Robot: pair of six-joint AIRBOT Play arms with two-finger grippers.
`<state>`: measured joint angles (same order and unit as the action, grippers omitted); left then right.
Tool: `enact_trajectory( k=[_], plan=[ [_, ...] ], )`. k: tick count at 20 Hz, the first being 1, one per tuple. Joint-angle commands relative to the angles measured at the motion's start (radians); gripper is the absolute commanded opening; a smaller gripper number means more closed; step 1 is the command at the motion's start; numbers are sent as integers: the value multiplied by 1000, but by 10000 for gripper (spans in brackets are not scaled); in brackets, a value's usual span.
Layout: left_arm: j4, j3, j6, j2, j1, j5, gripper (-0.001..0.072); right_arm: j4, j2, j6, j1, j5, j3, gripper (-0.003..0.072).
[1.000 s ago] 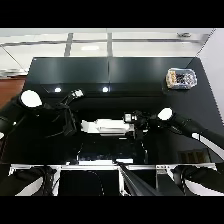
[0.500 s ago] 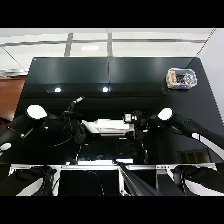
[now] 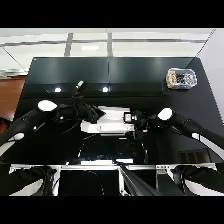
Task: Fold the box and place the chain.
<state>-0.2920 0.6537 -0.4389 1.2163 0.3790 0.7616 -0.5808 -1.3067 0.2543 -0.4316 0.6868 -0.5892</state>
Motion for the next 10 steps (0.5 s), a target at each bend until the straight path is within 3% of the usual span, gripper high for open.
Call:
enact_trajectory(
  k=[1,3,4,8,10],
  plan=[
    [-165,100,-100,127,3,-59,24,0,-1,0,0,0,-1,413],
    [-353,142,-255,194,3,-3,24,0,0,0,0,0,-1,413],
    [-384,146,-275,215,3,36,24,0,0,0,0,0,-1,413],
    [-377,155,-272,238,0,25,24,0,0,0,0,0,-1,413],
    [-383,191,-289,234,-23,67,24,0,0,0,0,0,-1,413]
  ],
)
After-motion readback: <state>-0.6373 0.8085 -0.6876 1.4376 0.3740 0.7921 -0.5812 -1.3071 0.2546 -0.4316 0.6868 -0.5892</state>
